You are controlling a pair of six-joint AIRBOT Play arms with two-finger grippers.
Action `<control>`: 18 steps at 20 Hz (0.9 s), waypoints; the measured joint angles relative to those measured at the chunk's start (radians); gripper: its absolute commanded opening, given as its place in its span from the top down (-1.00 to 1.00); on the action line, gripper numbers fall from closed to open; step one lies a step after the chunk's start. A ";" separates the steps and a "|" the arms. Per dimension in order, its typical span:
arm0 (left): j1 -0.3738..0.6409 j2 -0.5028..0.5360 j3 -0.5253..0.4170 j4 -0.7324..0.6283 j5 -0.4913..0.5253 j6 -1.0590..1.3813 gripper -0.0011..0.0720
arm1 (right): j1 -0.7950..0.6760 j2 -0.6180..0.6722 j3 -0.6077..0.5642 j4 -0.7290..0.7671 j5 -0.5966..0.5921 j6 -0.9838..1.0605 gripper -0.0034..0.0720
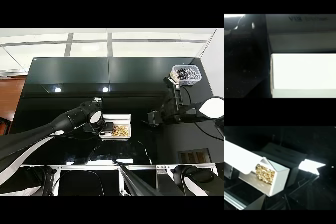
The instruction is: Fold the box and place the chain.
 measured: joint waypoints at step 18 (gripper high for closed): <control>0.002 0.275 0.082 0.233 -0.263 0.042 -0.07 | -0.010 0.008 -0.002 -0.055 0.004 -0.033 0.13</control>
